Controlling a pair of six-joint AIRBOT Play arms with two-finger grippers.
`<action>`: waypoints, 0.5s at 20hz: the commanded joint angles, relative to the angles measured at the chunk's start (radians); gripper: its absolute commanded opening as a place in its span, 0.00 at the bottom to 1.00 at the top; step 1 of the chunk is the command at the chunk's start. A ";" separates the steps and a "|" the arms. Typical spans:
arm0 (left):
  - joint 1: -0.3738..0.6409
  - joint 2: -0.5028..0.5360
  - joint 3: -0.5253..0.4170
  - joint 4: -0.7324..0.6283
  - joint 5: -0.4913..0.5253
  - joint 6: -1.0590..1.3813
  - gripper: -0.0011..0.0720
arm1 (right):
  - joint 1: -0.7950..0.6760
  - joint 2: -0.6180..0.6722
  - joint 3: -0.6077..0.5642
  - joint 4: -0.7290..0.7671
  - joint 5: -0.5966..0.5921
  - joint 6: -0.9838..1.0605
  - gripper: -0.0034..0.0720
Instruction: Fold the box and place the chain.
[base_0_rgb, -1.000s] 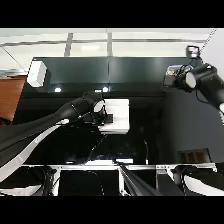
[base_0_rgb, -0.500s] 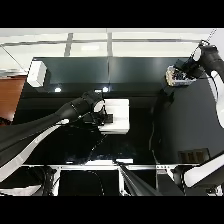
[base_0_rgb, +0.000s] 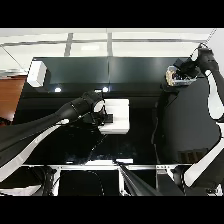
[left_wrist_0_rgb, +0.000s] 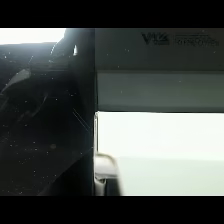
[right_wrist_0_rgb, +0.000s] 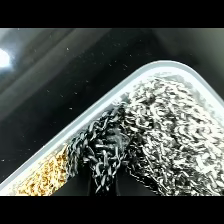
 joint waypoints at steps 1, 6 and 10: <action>0.000 0.000 0.000 0.001 -0.001 0.002 0.05 | -0.011 0.019 0.012 0.060 0.014 -0.052 0.07; 0.000 0.000 0.000 0.000 -0.001 0.002 0.05 | -0.007 0.253 0.033 0.026 0.049 -0.260 0.07; 0.000 0.000 0.000 -0.003 -0.001 0.002 0.05 | -0.006 0.553 0.033 0.130 0.053 -0.405 0.07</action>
